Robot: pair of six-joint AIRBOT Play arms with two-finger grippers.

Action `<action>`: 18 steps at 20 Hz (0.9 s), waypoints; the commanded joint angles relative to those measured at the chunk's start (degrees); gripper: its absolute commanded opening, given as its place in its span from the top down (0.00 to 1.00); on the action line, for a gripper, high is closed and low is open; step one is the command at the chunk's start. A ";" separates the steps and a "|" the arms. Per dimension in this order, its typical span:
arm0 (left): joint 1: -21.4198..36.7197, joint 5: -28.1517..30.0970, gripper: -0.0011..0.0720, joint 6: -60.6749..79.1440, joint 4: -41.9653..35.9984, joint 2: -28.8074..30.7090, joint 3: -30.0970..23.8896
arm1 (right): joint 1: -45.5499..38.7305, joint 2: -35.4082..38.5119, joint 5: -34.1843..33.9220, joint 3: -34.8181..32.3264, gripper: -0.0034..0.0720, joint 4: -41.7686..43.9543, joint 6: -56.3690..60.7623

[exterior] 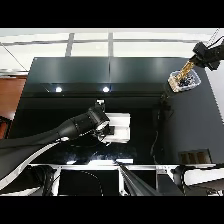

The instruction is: Fold the box and place the chain.

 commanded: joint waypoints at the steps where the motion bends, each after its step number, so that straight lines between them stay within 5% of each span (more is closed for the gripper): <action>1: 0.00 -1.27 0.95 0.02 0.00 -0.02 -0.02 | -0.22 0.98 2.51 0.04 0.94 -1.73 -2.60; 5: 0.00 -1.44 0.95 0.02 0.00 -0.02 -0.02 | -0.22 5.84 0.81 0.98 0.94 0.04 -7.85; 10: 0.00 -1.42 0.95 0.00 0.00 -0.02 -0.02 | 0.15 17.38 12.55 0.72 0.94 4.92 -16.70; 18: 0.00 -1.25 0.95 0.00 0.00 -0.02 -0.02 | 13.35 41.16 16.46 -22.80 0.94 6.25 -19.28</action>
